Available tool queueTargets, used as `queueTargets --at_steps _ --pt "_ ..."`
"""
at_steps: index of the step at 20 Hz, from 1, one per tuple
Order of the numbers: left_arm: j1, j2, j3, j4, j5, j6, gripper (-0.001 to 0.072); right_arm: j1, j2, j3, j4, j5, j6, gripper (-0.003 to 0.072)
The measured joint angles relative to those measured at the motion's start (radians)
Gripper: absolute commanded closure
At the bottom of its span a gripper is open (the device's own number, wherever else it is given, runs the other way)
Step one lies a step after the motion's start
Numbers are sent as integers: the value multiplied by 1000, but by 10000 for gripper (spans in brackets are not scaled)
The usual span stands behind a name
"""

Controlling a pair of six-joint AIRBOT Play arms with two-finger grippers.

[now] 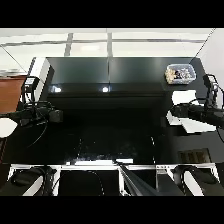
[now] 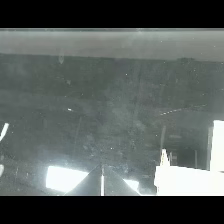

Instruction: Fold the box and place the chain.

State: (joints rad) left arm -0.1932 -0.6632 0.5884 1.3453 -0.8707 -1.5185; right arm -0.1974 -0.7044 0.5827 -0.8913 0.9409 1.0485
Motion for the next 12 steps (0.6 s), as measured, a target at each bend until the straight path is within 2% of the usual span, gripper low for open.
queueTargets --at_steps 12 --pt "0 0 0 0 0 0 683 0 0 0 4 -12 0 671"
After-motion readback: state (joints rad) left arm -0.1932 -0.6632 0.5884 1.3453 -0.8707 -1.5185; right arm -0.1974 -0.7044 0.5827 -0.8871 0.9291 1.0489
